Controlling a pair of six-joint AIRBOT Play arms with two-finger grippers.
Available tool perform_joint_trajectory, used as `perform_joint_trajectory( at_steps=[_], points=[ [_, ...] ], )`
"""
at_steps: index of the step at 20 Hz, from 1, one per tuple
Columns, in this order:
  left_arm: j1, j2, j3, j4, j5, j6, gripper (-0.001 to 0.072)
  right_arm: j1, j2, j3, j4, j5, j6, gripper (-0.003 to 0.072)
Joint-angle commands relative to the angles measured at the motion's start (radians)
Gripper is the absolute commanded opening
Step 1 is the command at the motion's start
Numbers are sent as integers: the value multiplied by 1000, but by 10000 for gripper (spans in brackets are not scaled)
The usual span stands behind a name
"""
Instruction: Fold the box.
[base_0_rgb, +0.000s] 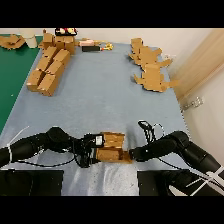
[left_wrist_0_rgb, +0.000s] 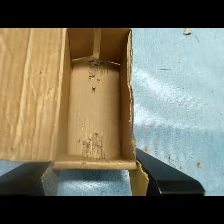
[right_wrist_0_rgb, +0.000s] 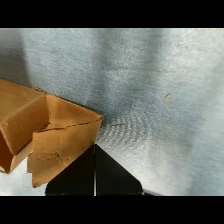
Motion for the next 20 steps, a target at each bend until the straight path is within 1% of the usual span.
perform_joint_trajectory(
  at_steps=[1,7,10,13,16,20],
  points=[
    [0,0,1,-2,1,0,508,1,23,-1,34,15,-8,0],
    [0,0,1,-2,1,0,508,1,102,-1,-25,-66,53,0],
    [0,0,1,-2,1,0,509,1,144,-1,-22,-84,72,0],
    [0,0,1,-2,1,0,508,1,174,-1,21,-84,74,0],
    [0,0,1,-2,1,0,508,1,175,-1,38,-80,74,0],
    [0,0,1,-2,1,0,508,1,172,-1,58,-24,70,0]
  ],
)
